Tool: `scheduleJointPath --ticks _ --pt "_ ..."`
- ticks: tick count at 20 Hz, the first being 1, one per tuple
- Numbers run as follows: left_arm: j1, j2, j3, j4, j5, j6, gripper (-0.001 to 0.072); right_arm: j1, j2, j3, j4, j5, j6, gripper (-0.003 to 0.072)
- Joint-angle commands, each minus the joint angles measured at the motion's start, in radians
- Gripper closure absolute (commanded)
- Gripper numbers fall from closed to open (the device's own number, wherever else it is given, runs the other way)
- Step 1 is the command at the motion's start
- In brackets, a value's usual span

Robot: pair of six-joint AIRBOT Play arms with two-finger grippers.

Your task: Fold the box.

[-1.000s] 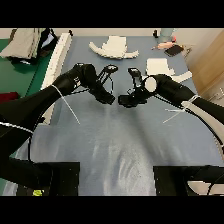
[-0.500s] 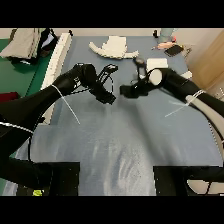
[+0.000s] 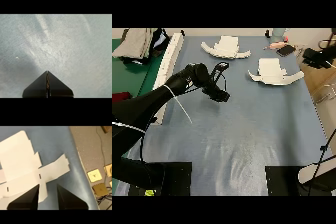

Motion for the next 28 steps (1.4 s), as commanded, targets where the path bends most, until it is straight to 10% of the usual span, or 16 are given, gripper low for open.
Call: scheduleJointPath --ticks 1,3,28 --pt "0.000 -0.001 0.001 -0.005 0.003 -0.054 0.0686 -0.166 -0.194 0.144 0.196 0.005 -0.092 0.0336" --pt "0.000 -0.001 0.001 -0.005 0.003 -0.061 0.0201 -0.172 -0.288 0.206 0.203 -0.005 -0.111 0.0305" --pt "0.002 0.000 0.001 -0.008 -0.015 -0.127 0.0186 -0.150 -0.405 0.246 0.464 -0.012 -0.283 0.0305"
